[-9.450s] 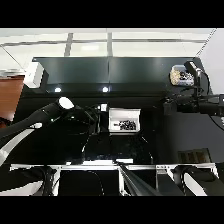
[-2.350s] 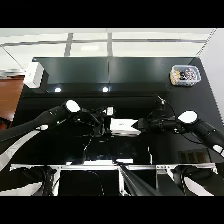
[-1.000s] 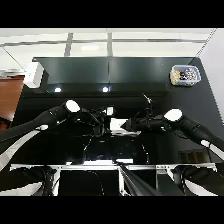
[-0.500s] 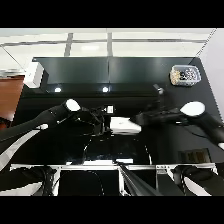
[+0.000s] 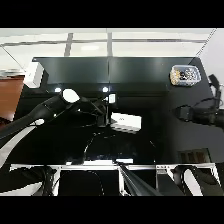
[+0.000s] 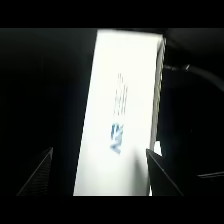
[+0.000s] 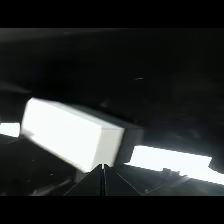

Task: Fold the box and place the chain.

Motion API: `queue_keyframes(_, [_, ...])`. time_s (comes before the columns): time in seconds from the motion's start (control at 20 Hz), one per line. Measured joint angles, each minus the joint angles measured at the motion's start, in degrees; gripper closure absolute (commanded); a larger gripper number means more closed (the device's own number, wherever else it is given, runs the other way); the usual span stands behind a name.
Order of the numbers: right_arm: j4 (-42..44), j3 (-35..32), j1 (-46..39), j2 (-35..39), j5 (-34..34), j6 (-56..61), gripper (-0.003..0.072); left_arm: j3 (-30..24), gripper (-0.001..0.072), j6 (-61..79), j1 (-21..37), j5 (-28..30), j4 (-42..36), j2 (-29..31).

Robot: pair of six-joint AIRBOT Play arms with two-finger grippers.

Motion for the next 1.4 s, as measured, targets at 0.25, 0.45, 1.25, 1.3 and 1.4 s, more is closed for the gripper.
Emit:
queue_keyframes(0.25, [-1.6,0.0,-4.3,1.0,1.6,0.5,0.0672,8.3,-0.0002,-4.2,-4.2,-2.1,-0.2,-6.7])
queue_keyframes(0.45, [-2.1,0.0,-5.1,1.1,2.2,0.6,0.0672,12.4,-0.0002,-8.1,-5.4,-5.3,0.1,-12.8])
queue_keyframes(1.25, [-2.3,0.0,-5.3,1.1,2.2,0.5,0.0671,14.3,-0.0003,-11.4,-6.4,-10.1,7.8,-15.6])
queue_keyframes(1.3, [-2.3,0.0,-5.3,1.1,2.2,0.4,0.0671,14.3,-0.0002,-11.4,-6.6,-9.5,8.5,-15.6])
queue_keyframes(1.4, [-2.3,0.0,-5.3,1.1,2.1,0.4,0.0671,14.3,-0.0002,-11.4,-7.1,-8.1,9.7,-15.6])
